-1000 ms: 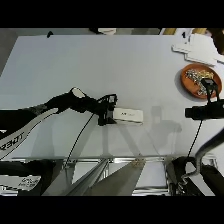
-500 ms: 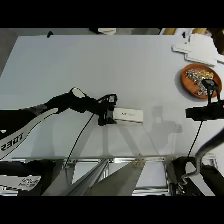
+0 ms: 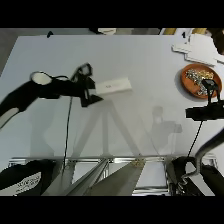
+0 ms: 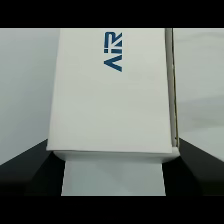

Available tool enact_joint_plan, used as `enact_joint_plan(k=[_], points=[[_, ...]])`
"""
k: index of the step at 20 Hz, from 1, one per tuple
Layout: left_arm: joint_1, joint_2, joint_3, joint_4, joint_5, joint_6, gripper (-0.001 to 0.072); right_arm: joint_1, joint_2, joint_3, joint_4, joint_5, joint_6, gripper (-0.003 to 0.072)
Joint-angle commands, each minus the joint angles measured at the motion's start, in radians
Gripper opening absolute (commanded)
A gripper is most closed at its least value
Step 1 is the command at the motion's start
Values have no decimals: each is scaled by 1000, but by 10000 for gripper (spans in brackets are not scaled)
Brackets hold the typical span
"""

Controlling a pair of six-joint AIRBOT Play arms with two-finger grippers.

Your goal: Fold the box and place the chain.

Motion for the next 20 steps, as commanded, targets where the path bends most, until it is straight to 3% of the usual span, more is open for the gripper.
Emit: enact_joint_plan(k=[1,5,9,10,12,14,16,20], points=[[250,155,1,278,2,-429,207,-1,1,-1,0,0,0,16],[549,165,1,559,-4,-756,208,-1,1,-1,0,0,0,16],[709,87,0,608,-113,-853,218,-1,1,-1,0,0,0,16],[718,63,0,612,-131,-856,255,-1,1,-1,0,0,0,16],[721,15,0,637,-182,-864,391,-1,1,-1,0,0,0,16],[721,-21,0,676,-204,-906,582,-1,1,-1,0,0,0,16],[721,-30,0,695,-204,-923,690,-1,1,-1,0,0,0,16],[720,-24,0,698,-224,-923,693,-1,1,-1,0,0,0,16]])
